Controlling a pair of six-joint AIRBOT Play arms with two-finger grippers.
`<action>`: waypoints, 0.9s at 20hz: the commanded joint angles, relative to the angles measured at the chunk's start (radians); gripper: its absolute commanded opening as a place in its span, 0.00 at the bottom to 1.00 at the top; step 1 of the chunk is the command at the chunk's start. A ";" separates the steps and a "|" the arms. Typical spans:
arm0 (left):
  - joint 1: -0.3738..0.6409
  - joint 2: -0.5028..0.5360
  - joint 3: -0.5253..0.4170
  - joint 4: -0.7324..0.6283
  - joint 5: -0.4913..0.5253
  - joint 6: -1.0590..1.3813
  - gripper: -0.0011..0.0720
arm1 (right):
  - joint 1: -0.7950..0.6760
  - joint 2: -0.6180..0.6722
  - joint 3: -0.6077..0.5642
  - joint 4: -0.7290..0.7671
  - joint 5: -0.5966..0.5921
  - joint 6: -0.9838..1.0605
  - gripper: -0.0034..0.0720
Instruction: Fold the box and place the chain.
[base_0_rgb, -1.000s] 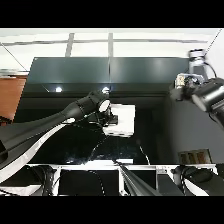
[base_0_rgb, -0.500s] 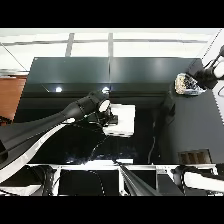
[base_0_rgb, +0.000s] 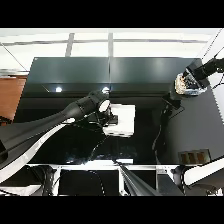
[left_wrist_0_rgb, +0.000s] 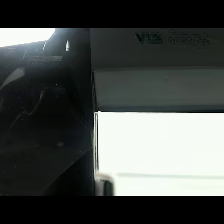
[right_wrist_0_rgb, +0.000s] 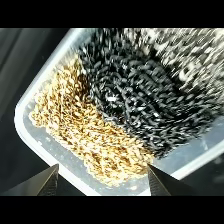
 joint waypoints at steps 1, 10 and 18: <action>0.000 0.000 0.000 0.000 -0.005 0.000 0.05 | -0.005 -0.037 0.021 0.041 0.030 0.011 0.84; 0.000 0.000 0.000 0.001 -0.021 0.000 0.05 | -0.005 -0.043 0.021 0.026 0.029 0.011 0.79; 0.001 0.000 0.000 0.001 -0.021 0.000 0.05 | -0.005 -0.081 0.021 0.028 0.028 -0.009 0.64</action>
